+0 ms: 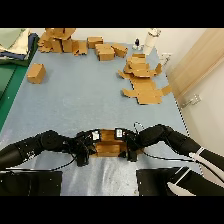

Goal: Fold the box.

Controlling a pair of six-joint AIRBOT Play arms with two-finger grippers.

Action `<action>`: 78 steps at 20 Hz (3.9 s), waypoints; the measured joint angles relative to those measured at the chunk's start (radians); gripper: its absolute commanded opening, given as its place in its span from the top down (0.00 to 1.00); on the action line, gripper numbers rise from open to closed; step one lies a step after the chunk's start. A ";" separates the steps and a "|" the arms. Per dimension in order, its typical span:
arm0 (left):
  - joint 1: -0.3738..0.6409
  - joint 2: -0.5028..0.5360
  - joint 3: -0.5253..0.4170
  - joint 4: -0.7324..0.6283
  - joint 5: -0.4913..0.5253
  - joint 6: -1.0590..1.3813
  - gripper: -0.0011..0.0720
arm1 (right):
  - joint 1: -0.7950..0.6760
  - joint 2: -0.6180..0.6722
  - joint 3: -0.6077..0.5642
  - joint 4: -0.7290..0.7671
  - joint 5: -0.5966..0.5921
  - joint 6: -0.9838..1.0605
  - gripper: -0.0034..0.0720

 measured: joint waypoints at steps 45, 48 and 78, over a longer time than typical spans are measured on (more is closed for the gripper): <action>0.021 0.001 0.005 -0.003 0.019 0.011 0.76 | 0.000 0.000 0.000 0.000 0.000 0.000 0.30; 0.018 0.000 0.005 -0.007 0.028 0.014 0.76 | 0.000 0.000 0.000 0.000 0.000 0.000 0.30; -0.084 -0.029 0.013 -0.156 0.166 0.062 0.13 | 0.000 0.000 0.000 0.000 -0.001 0.000 0.30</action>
